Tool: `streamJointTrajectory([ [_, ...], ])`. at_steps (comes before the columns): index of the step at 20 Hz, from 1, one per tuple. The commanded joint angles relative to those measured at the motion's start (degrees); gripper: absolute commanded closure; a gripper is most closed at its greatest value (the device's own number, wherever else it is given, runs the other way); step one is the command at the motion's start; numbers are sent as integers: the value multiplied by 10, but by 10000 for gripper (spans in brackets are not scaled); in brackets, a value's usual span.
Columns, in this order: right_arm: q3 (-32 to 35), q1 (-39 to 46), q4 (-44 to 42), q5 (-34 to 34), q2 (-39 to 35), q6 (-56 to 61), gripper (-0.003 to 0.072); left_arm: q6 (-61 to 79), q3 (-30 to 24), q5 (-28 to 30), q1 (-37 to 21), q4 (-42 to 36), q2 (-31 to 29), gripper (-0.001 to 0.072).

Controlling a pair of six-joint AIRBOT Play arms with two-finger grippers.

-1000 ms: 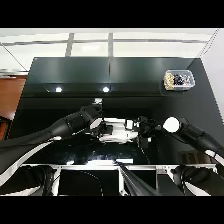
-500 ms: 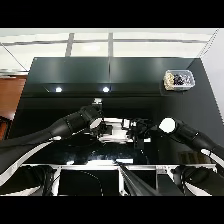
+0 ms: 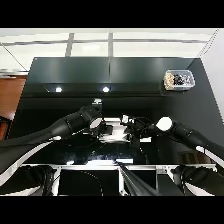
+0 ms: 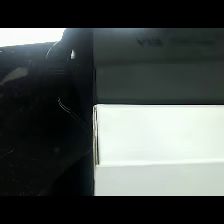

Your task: Fold the box and place the chain.

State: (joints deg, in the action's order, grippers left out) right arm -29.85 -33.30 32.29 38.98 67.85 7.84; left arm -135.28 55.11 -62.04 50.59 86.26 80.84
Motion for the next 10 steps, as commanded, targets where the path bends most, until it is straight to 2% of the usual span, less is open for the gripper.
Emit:
streamJointTrajectory([
  [1,0,0,-3,-3,2,11,493,0,0,1,0,0,0,682],
  [2,0,0,-4,-5,2,12,451,0,0,1,0,0,0,682],
  [3,0,0,-4,-9,2,19,307,0,0,5,0,1,0,682],
  [4,0,0,-3,-7,2,30,527,0,0,6,0,1,0,682],
  [5,0,2,5,-2,-1,38,616,0,0,5,0,1,0,682],
  [7,-9,23,52,36,-21,133,621,0,0,5,0,1,0,683],
  [10,-38,110,138,192,-77,291,630,0,0,4,-1,1,0,682],
])
